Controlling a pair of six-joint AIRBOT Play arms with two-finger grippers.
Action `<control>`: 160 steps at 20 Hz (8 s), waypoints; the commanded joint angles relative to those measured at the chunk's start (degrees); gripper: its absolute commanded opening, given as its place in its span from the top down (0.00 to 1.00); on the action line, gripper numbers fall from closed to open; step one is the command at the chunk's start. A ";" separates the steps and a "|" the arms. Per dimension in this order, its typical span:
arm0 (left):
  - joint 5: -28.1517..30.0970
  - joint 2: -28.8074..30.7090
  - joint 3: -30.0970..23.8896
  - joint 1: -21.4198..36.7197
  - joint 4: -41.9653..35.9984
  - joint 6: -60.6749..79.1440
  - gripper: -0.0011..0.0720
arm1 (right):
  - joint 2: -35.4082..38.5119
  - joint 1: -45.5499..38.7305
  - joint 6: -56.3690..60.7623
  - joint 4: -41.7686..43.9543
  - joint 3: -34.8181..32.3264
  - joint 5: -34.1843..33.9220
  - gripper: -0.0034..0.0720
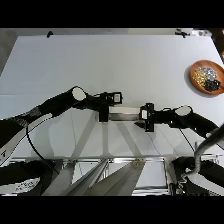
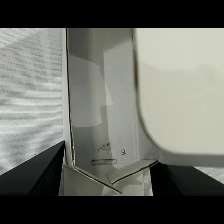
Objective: Fold the box and place the chain.
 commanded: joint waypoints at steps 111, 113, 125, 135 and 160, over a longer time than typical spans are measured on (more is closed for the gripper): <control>-5.44 4.35 -3.50 2.47 15.78 -23.37 0.45 | -0.02 0.00 0.00 0.04 -0.04 0.04 0.34; -4.31 4.15 -3.50 2.47 13.88 -20.72 0.45 | -0.02 0.00 0.00 0.04 -0.04 0.02 0.34; -10.36 4.11 -3.50 2.47 7.78 -18.10 0.79 | -0.02 0.00 0.00 0.04 -0.04 0.02 0.34; -7.28 3.93 -3.50 2.45 1.05 -13.40 0.77 | -0.02 0.00 0.00 0.04 -0.04 0.04 0.34; -4.74 2.58 -3.48 -2.80 -0.96 -15.17 0.93 | -0.02 0.00 0.00 0.04 -0.04 0.04 0.34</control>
